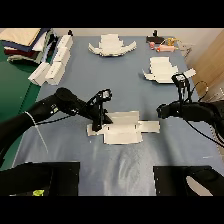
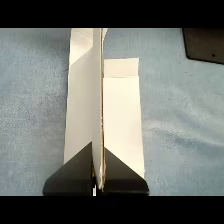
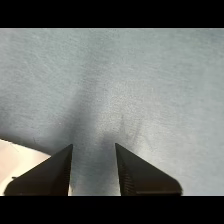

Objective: Fold the box.

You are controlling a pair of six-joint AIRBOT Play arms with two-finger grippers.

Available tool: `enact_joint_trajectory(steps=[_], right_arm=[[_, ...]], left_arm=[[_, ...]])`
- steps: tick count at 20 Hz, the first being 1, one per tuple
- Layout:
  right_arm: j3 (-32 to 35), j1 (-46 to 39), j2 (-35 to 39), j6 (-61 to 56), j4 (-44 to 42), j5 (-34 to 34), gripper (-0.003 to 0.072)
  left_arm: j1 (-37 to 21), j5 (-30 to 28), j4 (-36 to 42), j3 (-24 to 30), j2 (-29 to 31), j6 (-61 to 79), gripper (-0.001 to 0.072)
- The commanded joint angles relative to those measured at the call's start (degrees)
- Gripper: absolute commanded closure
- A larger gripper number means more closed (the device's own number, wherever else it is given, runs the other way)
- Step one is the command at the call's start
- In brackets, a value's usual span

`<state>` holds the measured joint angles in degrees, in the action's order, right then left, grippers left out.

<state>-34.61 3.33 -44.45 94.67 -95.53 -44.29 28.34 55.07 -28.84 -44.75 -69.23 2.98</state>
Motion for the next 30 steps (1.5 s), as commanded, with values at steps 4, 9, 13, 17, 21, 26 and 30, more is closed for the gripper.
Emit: enact_joint_trajectory(steps=[4,9,13,17,21,26,30], right_arm=[[-0.1,0.0,0.0,-0.3,-0.3,0.3,0.026],[-0.1,0.0,-0.2,-0.3,-0.3,0.3,0.026],[-0.1,0.0,-0.2,-0.3,-0.5,0.3,0.026],[-0.1,0.0,-0.2,-0.3,-0.9,0.3,0.026],[-0.1,0.0,-0.2,-0.3,-1.2,0.0,0.026],[-0.1,0.0,-0.2,-0.3,-2.4,0.1,0.026],[-0.1,0.0,-0.2,-0.3,-2.4,0.2,0.026]], left_arm=[[0.2,4.5,-5.2,-6.4,-1.1,-8.2,0.0699],[0.2,6.1,-4.3,-6.8,-6.8,-10.0,0.0699],[0.2,5.4,-4.1,-6.9,-8.0,-9.9,0.0699],[0.1,5.6,-4.1,-6.9,-8.0,-9.9,0.0699],[-1.0,12.1,-0.9,-7.1,-8.0,-8.4,0.07],[-4.9,12.7,-0.9,-7.2,-8.0,-8.4,0.07],[-4.4,12.6,-0.9,-7.2,-8.9,-8.4,0.07]])
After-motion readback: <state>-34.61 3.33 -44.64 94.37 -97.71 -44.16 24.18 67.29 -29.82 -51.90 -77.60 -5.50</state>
